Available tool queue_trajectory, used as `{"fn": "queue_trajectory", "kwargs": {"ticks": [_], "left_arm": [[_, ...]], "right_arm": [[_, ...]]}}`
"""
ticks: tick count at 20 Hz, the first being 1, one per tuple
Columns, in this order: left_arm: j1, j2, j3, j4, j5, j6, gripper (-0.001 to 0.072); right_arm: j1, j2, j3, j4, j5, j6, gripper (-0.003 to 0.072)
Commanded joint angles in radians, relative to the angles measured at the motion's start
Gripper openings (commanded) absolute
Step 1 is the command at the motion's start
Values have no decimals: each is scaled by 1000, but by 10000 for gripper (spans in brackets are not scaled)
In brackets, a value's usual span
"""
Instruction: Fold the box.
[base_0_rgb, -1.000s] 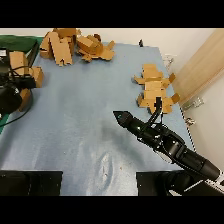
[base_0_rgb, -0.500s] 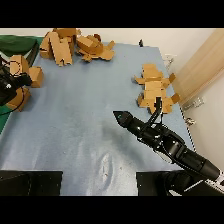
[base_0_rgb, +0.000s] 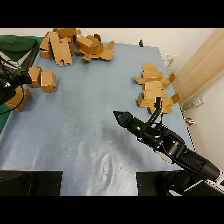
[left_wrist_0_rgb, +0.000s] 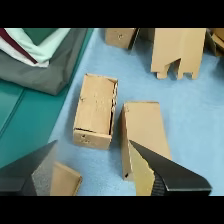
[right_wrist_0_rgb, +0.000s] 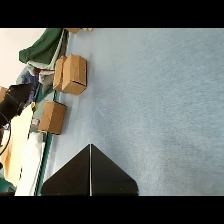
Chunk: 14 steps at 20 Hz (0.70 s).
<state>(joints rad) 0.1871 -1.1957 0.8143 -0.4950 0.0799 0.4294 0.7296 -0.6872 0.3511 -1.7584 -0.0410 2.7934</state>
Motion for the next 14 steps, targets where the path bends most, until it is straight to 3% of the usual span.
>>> {"fn": "queue_trajectory", "kwargs": {"ticks": [1, 4, 7, 11, 14], "left_arm": [[-18, 88, 1, -8, 21, -3, 699], [-112, 203, 1, -134, 18, -7, 698], [-279, 265, 1, -172, 18, -7, 698], [-511, 257, -1, -171, 40, 0, 698], [-619, 231, -1, -172, 148, 1, 698]], "right_arm": [[-1, 1, 1, 1, 1, -1, 8], [-1, 1, 1, 1, 1, 0, 8], [0, 1, 1, 1, 1, 0, 8], [0, 1, 1, 1, 1, 0, 8], [0, 1, 1, 1, 0, 0, 8]]}}
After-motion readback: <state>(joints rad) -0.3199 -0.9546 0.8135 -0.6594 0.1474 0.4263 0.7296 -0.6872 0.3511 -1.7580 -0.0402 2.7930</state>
